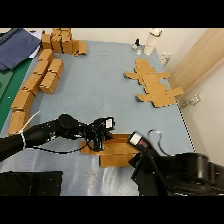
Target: Fold the box.
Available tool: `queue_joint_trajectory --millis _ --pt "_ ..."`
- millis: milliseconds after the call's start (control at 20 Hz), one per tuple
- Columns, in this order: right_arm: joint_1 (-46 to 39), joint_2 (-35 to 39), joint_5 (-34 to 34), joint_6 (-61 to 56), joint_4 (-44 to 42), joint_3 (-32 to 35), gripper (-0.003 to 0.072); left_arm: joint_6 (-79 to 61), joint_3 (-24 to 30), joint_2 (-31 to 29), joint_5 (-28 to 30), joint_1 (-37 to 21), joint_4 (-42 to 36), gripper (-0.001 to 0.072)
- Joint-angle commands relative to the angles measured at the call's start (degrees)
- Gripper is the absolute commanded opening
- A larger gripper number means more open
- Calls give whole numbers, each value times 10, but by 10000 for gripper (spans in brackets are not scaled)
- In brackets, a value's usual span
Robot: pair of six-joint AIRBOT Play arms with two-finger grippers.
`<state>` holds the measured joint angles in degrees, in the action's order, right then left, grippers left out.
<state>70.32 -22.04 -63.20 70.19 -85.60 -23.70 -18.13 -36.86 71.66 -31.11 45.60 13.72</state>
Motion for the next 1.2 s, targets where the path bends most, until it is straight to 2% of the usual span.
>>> queue_joint_trajectory --millis 0,200,250,300,350,650,850,1150 --pt "114 -85 14 -5 84 10 -1 0 0 0 0 1 0 14" --pt "246 -171 17 -123 197 19 6 0 0 0 0 1 0 15" --pt "263 -186 18 -123 209 19 114 0 0 0 0 1 0 14" --pt "272 -196 23 -123 216 19 365 0 0 0 0 1 0 14" --pt "276 -204 28 -123 217 19 526 0 0 0 0 1 0 14" --pt "275 -241 25 -129 270 29 526 0 0 0 0 1 0 14" --pt "275 -252 2 -179 327 29 524 0 0 0 1 1 0 14" --pt "273 -254 -23 -220 356 28 523 0 0 0 0 1 0 14"
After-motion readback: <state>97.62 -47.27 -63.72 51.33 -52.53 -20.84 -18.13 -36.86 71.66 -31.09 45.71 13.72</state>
